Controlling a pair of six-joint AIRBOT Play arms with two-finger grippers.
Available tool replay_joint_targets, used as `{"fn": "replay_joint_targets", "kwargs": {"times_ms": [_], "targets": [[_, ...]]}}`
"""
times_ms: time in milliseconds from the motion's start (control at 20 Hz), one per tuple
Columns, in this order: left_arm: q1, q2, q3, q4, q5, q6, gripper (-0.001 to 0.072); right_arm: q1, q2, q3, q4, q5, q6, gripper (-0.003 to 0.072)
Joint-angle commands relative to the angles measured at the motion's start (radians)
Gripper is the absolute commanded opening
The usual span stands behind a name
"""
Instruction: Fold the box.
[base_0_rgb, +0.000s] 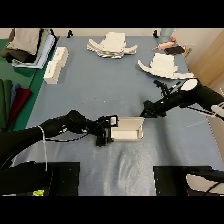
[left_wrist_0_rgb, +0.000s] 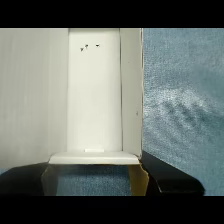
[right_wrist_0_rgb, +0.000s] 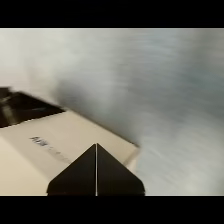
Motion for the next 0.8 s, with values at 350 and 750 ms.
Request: {"fn": "replay_joint_targets", "kwargs": {"times_ms": [350,750], "targets": [[0.000,0.001,0.001,0.000,0.001,0.000,0.0521,0.161,0.006,0.036,0.019,0.195,-0.305,0.0000],[0.000,0.001,0.001,0.000,0.000,0.000,0.0521,0.407,0.175,-0.100,-0.306,-0.108,-0.306,0.0000]]}}
